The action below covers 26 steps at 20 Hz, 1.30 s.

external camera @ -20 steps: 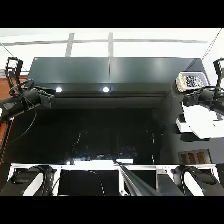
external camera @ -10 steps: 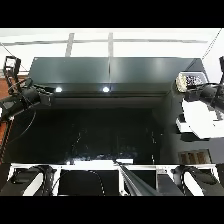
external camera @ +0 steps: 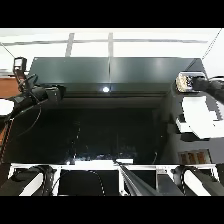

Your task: Fold the box and place the chain.

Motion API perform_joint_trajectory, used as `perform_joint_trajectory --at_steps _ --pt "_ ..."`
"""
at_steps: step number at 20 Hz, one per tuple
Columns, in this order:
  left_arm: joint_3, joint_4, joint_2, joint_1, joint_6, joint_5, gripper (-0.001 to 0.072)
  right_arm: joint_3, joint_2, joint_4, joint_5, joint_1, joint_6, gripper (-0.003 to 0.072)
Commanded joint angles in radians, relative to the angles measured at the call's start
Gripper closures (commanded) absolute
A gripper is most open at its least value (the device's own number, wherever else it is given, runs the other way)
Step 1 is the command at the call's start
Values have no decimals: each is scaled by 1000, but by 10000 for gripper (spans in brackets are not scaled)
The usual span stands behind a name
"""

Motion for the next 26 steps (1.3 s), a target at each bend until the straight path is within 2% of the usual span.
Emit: perform_joint_trajectory --at_steps 1,3,5,7,9,13,16,18,19,22,23,25,26 --pt "0 -19 -44 2 -5 -35 1 112 -155 -228 137 -276 329 -14" --pt "0 -19 -44 1 -4 -53 1 244 -267 -290 307 -476 373 -14" --pt "0 -18 -48 1 -4 -69 1 373 -383 -290 488 -615 351 -14" --pt "0 -19 -59 1 -4 -77 1 485 -491 -290 650 -676 253 -14" --pt "0 -19 -72 1 -4 -82 1 575 -578 -290 752 -683 154 -13" --pt "0 -19 -92 1 -4 -139 1 683 -692 -332 875 -632 -61 -12" --pt "0 -19 -92 1 -4 -150 1 685 -718 -470 892 -573 -191 -12" --pt "0 -19 -92 1 -4 -150 1 685 -718 -473 892 -564 -227 -4" --pt "0 -19 -92 1 -4 -150 1 685 -718 -473 892 -564 -227 152" --pt "0 -19 -92 1 -5 -150 1 684 -718 -498 914 -566 -213 491" --pt "0 -19 -92 1 -4 -149 1 684 -718 -510 922 -566 -193 496" --pt "0 -19 -92 1 -4 -149 1 684 -718 -497 964 -568 -176 661" --pt "0 -19 -92 1 -4 -149 1 684 -717 -461 991 -568 -173 660"
